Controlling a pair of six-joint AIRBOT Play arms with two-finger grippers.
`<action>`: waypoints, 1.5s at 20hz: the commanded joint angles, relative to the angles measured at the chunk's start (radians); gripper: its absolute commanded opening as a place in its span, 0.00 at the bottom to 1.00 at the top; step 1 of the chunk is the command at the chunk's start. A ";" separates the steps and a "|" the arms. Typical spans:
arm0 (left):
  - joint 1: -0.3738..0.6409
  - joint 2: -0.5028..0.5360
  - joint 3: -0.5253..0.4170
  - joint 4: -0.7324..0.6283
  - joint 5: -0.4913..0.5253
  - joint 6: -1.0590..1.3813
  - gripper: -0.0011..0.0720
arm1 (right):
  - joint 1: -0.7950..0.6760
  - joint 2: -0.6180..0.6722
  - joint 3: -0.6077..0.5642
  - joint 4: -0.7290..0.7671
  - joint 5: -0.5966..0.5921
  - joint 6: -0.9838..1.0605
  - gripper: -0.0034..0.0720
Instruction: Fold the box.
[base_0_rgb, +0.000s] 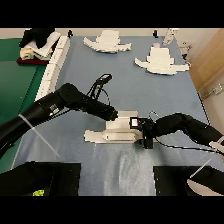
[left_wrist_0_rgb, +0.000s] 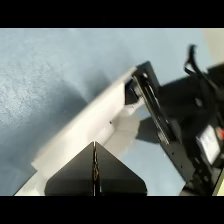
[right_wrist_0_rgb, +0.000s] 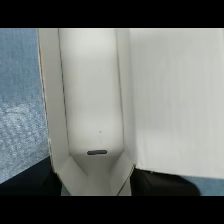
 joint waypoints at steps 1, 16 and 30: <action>-0.045 0.120 -0.008 0.144 -0.103 0.029 0.03 | 0.000 0.000 0.001 0.001 0.000 0.000 0.76; 0.109 0.290 -0.332 0.179 -0.091 0.806 0.97 | 0.000 0.000 0.001 0.000 0.000 0.000 0.76; 0.089 0.057 -0.389 -0.156 0.064 1.259 0.54 | 0.000 0.000 0.001 0.000 0.000 0.000 0.76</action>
